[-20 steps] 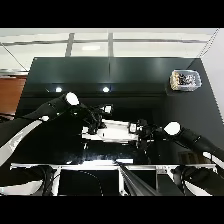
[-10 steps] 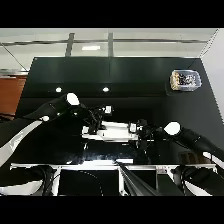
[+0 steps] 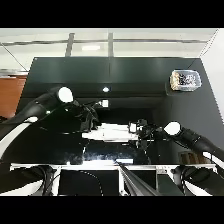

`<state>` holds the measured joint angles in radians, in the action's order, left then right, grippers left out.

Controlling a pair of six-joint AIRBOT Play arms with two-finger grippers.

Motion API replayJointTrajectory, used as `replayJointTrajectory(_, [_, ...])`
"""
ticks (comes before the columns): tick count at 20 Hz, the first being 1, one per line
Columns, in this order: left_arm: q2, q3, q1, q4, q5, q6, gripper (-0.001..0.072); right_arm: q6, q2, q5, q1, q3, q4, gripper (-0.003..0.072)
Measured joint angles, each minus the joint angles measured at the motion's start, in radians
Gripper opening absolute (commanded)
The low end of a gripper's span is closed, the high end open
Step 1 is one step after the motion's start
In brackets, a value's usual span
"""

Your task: Fold the box and place the chain.

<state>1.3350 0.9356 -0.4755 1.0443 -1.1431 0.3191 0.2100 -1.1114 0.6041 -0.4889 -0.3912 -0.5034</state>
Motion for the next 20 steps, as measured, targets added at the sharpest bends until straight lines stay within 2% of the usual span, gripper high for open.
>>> replayJointTrajectory(1, [-0.034,0.002,0.008,0.033,-0.014,0.061,0.0027,0.000,0.000,0.000,0.000,0.000,0.000,0.0255])
replayJointTrajectory(2, [-0.066,0.002,0.017,0.062,-0.040,0.118,0.0026,0.000,0.000,0.000,0.000,0.000,0.000,0.0181])
replayJointTrajectory(6, [-0.135,-0.029,0.024,0.060,-0.193,0.354,0.0026,0.000,0.000,0.001,-0.003,0.000,-0.002,0.0181])
replayJointTrajectory(9, [-0.153,-0.121,-0.023,-0.128,-0.218,0.407,0.0027,0.000,0.000,0.002,-0.005,0.000,-0.005,0.0180])
replayJointTrajectory(12, [-0.160,-0.209,-0.058,-0.412,-0.067,0.309,0.0029,0.000,0.000,0.003,-0.005,0.000,-0.006,0.0180])
replayJointTrajectory(15, [-0.152,-0.254,-0.070,-0.650,0.224,0.230,0.0028,0.000,0.000,0.003,-0.005,0.000,-0.006,0.0180])
replayJointTrajectory(17, [-0.121,-0.261,-0.072,-0.714,0.378,0.200,0.0027,0.000,0.000,0.004,-0.005,0.000,-0.006,0.0181])
replayJointTrajectory(20, [-0.046,-0.234,-0.078,-0.670,0.454,0.192,0.0026,0.000,0.000,0.004,-0.005,0.000,-0.006,0.0180])
